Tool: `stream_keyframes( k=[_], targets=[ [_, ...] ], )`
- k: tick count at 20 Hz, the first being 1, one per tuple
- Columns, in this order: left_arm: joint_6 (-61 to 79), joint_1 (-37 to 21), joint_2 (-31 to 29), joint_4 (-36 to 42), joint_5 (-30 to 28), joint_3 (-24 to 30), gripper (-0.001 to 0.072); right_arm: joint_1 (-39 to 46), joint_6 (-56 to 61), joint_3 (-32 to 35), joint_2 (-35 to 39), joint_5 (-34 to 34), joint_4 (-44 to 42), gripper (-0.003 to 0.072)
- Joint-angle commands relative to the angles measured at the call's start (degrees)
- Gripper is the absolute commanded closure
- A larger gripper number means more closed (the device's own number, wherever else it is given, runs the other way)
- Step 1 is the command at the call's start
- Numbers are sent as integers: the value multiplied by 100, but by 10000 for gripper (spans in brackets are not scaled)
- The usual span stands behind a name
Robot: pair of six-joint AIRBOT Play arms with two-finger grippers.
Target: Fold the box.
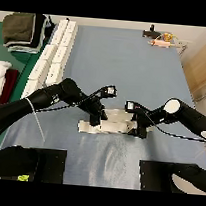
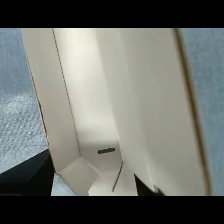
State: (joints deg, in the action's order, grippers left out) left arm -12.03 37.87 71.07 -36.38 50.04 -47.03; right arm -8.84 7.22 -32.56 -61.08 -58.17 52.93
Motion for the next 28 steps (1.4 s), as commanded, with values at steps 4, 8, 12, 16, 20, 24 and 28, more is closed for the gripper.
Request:
stream_keyframes(
  k=[4,8,12,16,20,24,28],
  targets=[
    [0,-2,0,0,-11,2,696,7,79,4,-9,-140,-4,-34],
    [0,-2,0,0,-13,2,696,7,553,0,55,-125,101,-34],
    [0,-2,0,0,-11,2,696,7,566,0,245,-138,168,-34],
    [0,-2,0,0,-11,2,696,7,612,0,269,-140,131,-34],
    [0,-2,0,-2,-13,2,696,4,608,2,208,-70,125,-34],
    [0,-2,0,0,-11,2,696,-7,-35,48,175,-81,22,-34],
    [0,-2,0,0,-11,2,696,-4,-1241,302,175,188,-236,-34]
  ],
)
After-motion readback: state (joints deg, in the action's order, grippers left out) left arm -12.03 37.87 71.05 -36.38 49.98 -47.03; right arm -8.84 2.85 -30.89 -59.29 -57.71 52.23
